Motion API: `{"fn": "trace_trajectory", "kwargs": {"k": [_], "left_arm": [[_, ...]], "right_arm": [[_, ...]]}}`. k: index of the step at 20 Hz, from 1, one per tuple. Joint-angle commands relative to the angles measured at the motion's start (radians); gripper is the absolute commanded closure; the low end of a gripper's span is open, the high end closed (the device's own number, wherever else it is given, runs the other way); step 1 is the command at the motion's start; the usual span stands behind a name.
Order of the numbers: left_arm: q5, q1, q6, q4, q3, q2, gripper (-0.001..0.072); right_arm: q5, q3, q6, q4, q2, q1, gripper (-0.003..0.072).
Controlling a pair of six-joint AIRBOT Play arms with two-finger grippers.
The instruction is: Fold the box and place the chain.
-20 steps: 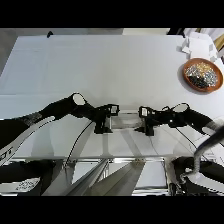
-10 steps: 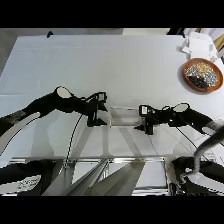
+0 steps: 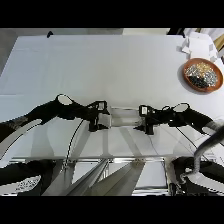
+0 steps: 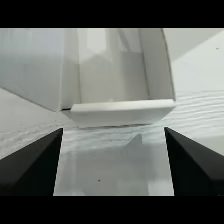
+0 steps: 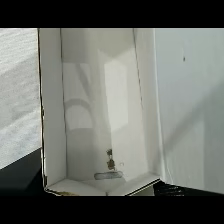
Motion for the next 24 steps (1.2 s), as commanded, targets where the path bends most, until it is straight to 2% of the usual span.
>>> {"fn": "trace_trajectory", "kwargs": {"k": [1, 7, 12, 18, 19, 20, 21, 23, 24], "left_arm": [[0.053, -0.008, -0.01, -0.027, -0.004, -0.013, 0.0006], [0.031, -0.053, -0.009, -0.057, -0.004, -0.039, 0.0006], [0.065, -0.07, -0.008, -0.132, -0.002, -0.062, 0.0009], [0.075, -0.085, -0.006, -0.132, -0.002, -0.062, 0.0033], [0.084, -0.093, -0.006, -0.131, -0.002, -0.061, 0.0153], [0.085, -0.1, -0.005, -0.126, -0.001, -0.061, 0.0308], [0.087, -0.104, -0.005, -0.117, -0.001, -0.061, 0.0398], [0.09, -0.108, -0.006, -0.112, -0.001, -0.061, 0.0548], [0.09, -0.108, -0.006, -0.113, -0.001, -0.061, 0.0575]], "right_arm": [[0.0, 0.0, 0.0, 0.0, 0.001, 0.0, 0.0306], [0.0, 0.0, 0.0, 0.0, 0.001, 0.0, 0.0306], [0.0, 0.0, 0.0, 0.0, 0.001, 0.0, 0.0306], [0.0, 0.0, 0.0, 0.0, 0.001, 0.0, 0.0306], [0.0, 0.0, 0.0, 0.0, 0.001, 0.0, 0.0306], [0.0, 0.0, 0.0, 0.0, 0.001, 0.0, 0.0306], [0.0, 0.0, 0.0, 0.0, 0.001, 0.0, 0.0306], [0.0, 0.0, 0.0, 0.0, 0.001, 0.0, 0.0306], [0.0, 0.0, 0.0, 0.0, 0.001, 0.0, 0.0306]]}}
